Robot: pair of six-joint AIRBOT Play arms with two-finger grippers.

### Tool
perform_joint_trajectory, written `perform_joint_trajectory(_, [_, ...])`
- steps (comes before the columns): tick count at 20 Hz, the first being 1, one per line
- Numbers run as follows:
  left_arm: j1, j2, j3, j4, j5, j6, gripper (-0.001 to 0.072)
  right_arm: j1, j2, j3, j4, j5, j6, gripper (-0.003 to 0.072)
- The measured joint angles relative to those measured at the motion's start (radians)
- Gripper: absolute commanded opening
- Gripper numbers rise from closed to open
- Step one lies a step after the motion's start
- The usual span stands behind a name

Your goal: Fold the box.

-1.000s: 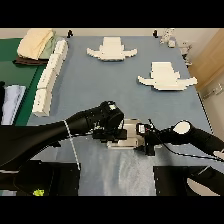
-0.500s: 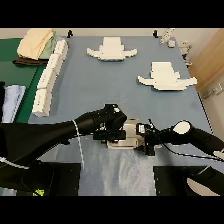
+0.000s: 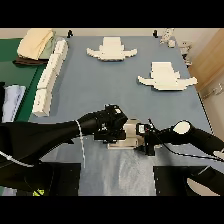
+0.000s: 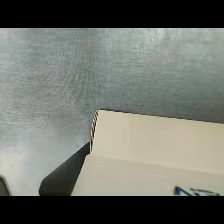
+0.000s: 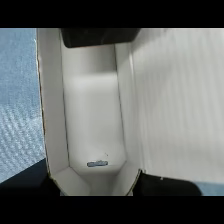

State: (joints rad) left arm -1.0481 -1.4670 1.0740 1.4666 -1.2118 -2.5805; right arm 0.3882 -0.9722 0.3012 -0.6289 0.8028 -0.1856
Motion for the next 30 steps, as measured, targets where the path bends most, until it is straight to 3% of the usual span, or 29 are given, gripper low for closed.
perform_joint_trajectory(5, [0.000,-0.005,0.000,-0.001,0.002,-0.017,0.0018,0.000,0.000,0.000,0.000,0.000,0.001,0.0490])
perform_joint_trajectory(6, [0.000,-0.005,0.000,-0.001,0.003,-0.020,0.0119,0.000,0.000,0.000,0.000,0.000,0.001,0.0490])
perform_joint_trajectory(7, [0.000,-0.006,0.000,-0.002,0.007,-0.028,0.0478,0.000,0.000,0.000,0.000,0.000,0.001,0.0489])
perform_joint_trajectory(8, [0.000,-0.009,-0.001,-0.005,0.021,-0.031,0.0623,0.000,0.000,0.000,0.002,0.000,0.005,0.0489])
perform_joint_trajectory(10, [0.000,-0.006,0.004,-0.009,0.010,-0.030,0.0623,0.000,0.000,0.000,0.002,0.000,0.005,0.0490])
perform_joint_trajectory(11, [0.000,-0.006,0.010,-0.007,0.009,-0.030,0.0584,0.000,0.000,0.000,0.002,0.000,0.005,0.0490])
perform_joint_trajectory(19, [0.002,-0.005,0.046,0.021,-0.019,-0.027,0.0597,0.000,0.000,0.000,0.002,0.000,0.002,0.0490])
perform_joint_trajectory(25, [0.013,0.022,0.175,0.039,-0.249,0.052,0.0581,0.000,0.000,0.000,0.001,0.000,0.002,0.0489])
perform_joint_trajectory(26, [0.013,0.032,0.210,0.053,-0.299,0.071,0.0353,0.000,0.000,0.000,0.001,0.000,0.002,0.0490])
perform_joint_trajectory(27, [0.014,0.043,0.241,0.069,-0.341,0.082,0.0008,0.000,0.000,0.000,0.001,0.000,0.002,0.0490])
perform_joint_trajectory(30, [0.014,0.075,0.312,0.105,-0.428,0.136,0.0015,0.000,0.000,0.000,0.001,0.000,0.002,0.0490])
